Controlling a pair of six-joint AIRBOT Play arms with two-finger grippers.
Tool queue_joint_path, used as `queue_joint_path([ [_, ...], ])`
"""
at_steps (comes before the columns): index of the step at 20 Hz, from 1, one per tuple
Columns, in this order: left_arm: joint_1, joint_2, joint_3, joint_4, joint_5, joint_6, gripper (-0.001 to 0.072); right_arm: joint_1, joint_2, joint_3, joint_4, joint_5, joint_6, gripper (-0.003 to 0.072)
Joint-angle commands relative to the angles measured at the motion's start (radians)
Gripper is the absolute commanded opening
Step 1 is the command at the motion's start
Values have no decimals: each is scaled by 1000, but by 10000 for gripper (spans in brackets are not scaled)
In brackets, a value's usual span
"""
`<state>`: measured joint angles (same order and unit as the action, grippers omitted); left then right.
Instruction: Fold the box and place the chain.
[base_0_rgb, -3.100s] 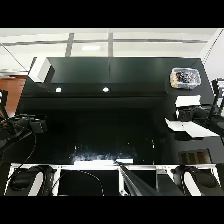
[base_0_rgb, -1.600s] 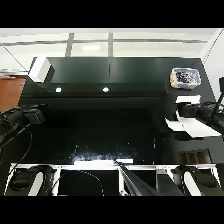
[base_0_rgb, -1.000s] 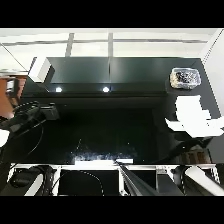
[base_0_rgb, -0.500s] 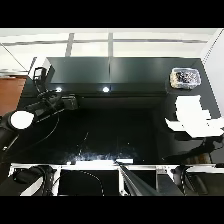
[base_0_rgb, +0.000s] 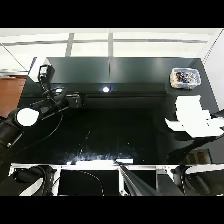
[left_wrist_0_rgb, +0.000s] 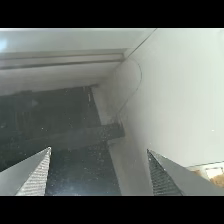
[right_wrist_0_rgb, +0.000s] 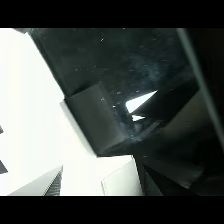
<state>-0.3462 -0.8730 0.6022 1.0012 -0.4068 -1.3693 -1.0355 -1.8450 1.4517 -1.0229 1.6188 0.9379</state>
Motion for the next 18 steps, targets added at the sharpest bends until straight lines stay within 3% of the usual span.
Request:
queue_joint_path([
  [1, -2, -2, 1, 0, 4, 0, 703, 16, -13, 11, 1, 58, 2, 535],
  [3, -2, -2, 1, 0, 3, 0, 703, 16, 2, -11, 13, 58, 52, 503],
  [4, -2, -2, 1, 0, 4, 0, 703, 18, 16, -28, 18, 61, 49, 281],
  [6, -2, -2, 1, 1, 8, 0, 703, 24, 50, -57, 20, 60, 36, 47],
  [9, -2, -2, 1, 4, 8, 0, 703, 39, 126, -121, 26, 38, 1, 46],
  [14, -2, -2, 1, 11, 11, 1, 703, 124, 325, -333, 69, -59, -11, 45],
  [18, -2, -6, 1, 11, 13, 8, 703, 234, 499, -589, 381, -108, -28, 45],
])
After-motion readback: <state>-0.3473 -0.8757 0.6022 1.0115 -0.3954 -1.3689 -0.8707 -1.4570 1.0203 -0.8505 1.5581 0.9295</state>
